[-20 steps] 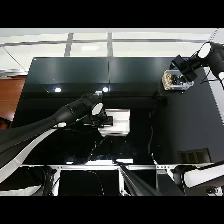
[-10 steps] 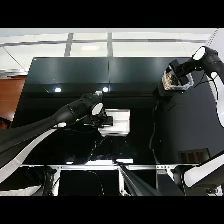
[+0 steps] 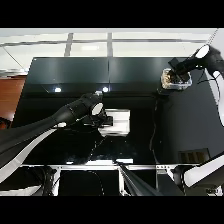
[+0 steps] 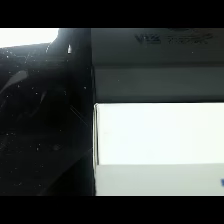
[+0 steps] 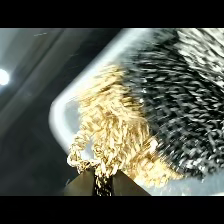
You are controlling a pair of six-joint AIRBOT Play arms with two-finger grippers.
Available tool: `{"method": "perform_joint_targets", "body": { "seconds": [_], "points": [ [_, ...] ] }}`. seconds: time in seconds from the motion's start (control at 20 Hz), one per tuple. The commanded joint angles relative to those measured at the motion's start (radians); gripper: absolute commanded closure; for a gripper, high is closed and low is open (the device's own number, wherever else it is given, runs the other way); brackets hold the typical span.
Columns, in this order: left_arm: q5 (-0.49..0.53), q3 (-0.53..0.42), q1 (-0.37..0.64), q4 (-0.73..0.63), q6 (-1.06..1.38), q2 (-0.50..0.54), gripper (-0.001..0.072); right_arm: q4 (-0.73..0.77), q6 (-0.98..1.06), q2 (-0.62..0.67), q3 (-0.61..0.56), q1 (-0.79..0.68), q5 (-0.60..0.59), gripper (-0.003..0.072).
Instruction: Fold the box and place the chain.
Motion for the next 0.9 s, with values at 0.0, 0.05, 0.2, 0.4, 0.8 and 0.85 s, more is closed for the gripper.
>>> {"method": "perform_joint_targets", "body": {
  "seconds": [0.0,0.05,0.2,0.4,0.8,0.85],
  "points": [
    [0.003,0.001,0.001,0.0,0.0,0.0,0.0684,0.032,-0.26,0.125,0.007,-0.01,0.056,0.0677],
    [0.003,0.001,0.001,0.0,0.0,0.0,0.0685,0.031,-0.312,0.178,0.007,-0.01,0.079,0.0678],
    [0.003,0.001,0.001,0.0,0.0,0.0,0.0684,0.032,-0.404,0.336,0.007,-0.01,0.111,0.0678],
    [0.003,0.001,0.001,0.0,0.0,0.0,0.0684,0.078,-0.47,0.542,0.007,-0.01,0.108,0.0679],
    [0.001,0.001,0.001,0.0,0.0,0.0,0.0685,0.311,-0.542,0.822,0.007,-0.007,0.166,0.0681],
    [0.002,0.001,0.001,0.0,0.0,0.0,0.0684,0.335,-0.548,0.842,0.007,-0.007,0.189,0.068]
  ]
}}
